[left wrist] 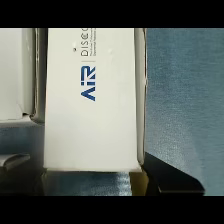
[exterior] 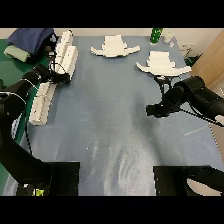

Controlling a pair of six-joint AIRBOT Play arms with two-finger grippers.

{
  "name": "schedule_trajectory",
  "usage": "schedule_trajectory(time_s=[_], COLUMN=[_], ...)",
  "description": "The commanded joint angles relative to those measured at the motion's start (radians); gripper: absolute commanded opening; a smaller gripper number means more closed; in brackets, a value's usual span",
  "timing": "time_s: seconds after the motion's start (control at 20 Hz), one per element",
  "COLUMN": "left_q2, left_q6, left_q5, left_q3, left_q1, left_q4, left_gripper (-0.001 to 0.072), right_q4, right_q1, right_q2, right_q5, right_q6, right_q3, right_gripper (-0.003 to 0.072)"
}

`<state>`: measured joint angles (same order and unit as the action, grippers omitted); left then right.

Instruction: Fold the box.

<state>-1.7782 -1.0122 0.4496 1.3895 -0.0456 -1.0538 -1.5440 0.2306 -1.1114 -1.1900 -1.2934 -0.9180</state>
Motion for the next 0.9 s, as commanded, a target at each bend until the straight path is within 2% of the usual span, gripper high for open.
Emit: schedule_trajectory(time_s=[0.0,0.05,0.1,0.15,0.35,0.45,0.85], left_q2=[0.0,0.0,0.0,0.0,0.0,0.011,0.154], left_q6=[0.001,0.001,0.001,0.001,0.001,0.001,0.001], left_q5=[-0.001,-0.001,-0.005,-0.009,-0.005,0.029,0.359], left_q3=[0.001,0.001,0.001,0.001,0.002,0.002,0.04], left_q1=[0.0,0.0,0.0,0.0,0.0,-0.002,-0.074], left_q4=[0.001,0.001,0.001,0.001,-0.002,-0.003,-0.024], left_gripper=[0.0454,0.0462,0.0605,0.066,0.0661,0.0662,0.0671], right_q4=[0.0,0.0,0.0,0.0,0.0,0.0,0.0], right_q1=[0.0,0.0,0.0,0.0,0.0,0.0,0.0], right_q2=[-0.001,-0.001,0.0,0.0,-0.001,-0.001,-0.001], right_q5=[0.0,0.0,0.0,0.0,0.0,0.0,0.0], right_q6=[0.0,0.0,0.0,0.0,0.0,0.0,0.0], right_q3=[-0.001,-0.001,-0.001,-0.001,-0.001,-0.001,-0.001], right_gripper=[0.0018,0.0019,0.0018,0.0018,0.0018,0.0018,0.0018])
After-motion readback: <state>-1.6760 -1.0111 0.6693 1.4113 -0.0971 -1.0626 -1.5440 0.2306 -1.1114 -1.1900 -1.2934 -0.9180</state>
